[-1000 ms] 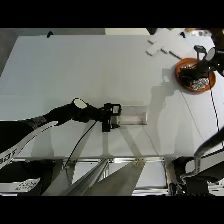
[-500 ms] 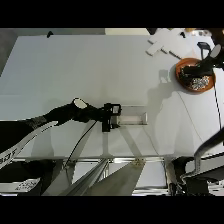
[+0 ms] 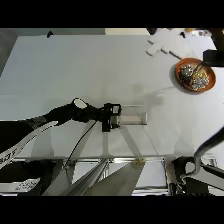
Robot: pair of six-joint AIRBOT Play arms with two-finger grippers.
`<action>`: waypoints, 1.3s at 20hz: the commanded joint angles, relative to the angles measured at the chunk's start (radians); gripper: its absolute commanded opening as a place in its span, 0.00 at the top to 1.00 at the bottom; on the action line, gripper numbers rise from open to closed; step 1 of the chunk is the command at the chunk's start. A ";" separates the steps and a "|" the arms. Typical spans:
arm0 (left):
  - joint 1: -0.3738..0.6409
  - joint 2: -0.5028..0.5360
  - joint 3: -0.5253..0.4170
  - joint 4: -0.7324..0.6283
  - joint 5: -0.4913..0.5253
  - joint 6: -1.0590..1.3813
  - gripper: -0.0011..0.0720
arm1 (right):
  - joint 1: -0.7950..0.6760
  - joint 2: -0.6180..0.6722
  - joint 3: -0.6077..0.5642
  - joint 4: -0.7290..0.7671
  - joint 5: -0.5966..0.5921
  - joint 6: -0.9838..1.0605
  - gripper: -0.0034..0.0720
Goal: Fold the box and place the chain.
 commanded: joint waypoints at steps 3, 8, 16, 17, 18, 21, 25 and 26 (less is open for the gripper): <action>0.000 0.000 0.000 0.000 0.000 0.000 0.97 | 0.028 0.264 0.000 0.158 0.161 -0.042 0.94; 0.000 0.000 0.000 0.000 0.000 0.000 0.97 | 0.103 0.422 -0.001 0.248 0.202 -0.040 0.94; 0.000 0.000 0.000 0.000 0.000 0.000 0.97 | 0.359 0.475 -0.005 0.348 0.288 -0.032 0.94; 0.000 0.000 0.000 0.000 0.000 0.000 0.97 | 0.396 0.475 -0.010 0.348 0.284 -0.031 0.94; 0.000 0.000 0.000 0.000 0.000 0.000 0.97 | 0.431 0.475 -0.016 0.346 0.280 -0.025 0.94; 0.000 0.000 0.000 0.000 0.000 0.000 0.97 | 0.538 0.475 -0.063 0.344 0.202 -0.012 0.94; 0.000 0.000 0.000 0.000 0.000 0.000 0.97 | 0.657 0.473 -0.098 0.285 0.031 -0.006 0.94; 0.000 0.000 0.000 0.000 0.000 0.000 0.97 | 0.668 0.473 -0.098 0.268 -0.001 -0.006 0.94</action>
